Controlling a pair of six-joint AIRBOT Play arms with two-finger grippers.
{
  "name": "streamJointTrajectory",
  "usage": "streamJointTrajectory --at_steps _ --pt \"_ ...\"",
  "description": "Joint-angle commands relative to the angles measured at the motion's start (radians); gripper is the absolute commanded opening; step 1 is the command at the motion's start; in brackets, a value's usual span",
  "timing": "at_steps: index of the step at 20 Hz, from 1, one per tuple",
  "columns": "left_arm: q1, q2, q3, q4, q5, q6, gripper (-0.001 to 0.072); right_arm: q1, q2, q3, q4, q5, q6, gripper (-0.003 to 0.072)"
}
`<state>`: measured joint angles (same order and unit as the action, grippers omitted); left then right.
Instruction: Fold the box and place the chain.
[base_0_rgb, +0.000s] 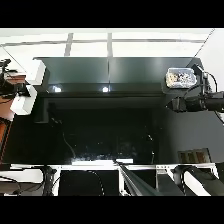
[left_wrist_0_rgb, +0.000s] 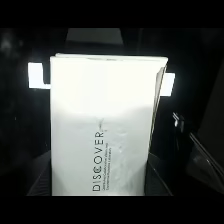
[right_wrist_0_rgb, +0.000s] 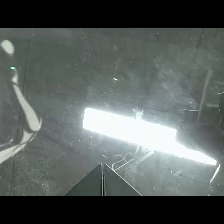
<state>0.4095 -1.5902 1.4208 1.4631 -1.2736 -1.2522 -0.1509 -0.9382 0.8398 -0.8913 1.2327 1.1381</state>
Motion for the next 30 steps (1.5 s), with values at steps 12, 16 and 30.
streamJointTrajectory --at_steps 12,16,30 --pt "-0.003 -0.211 0.238 -0.025 0.107 0.119 0.0395 0.003 0.0 0.001 0.001 0.005 0.06 0.002" --pt "-0.021 -0.211 0.324 -0.023 0.057 0.087 0.0716 0.004 0.0 0.001 0.004 0.005 0.06 0.002" --pt "-0.304 0.364 -0.068 -0.384 -0.057 -0.108 0.0025 0.145 0.0 -0.044 -0.078 -0.324 -0.044 0.002"
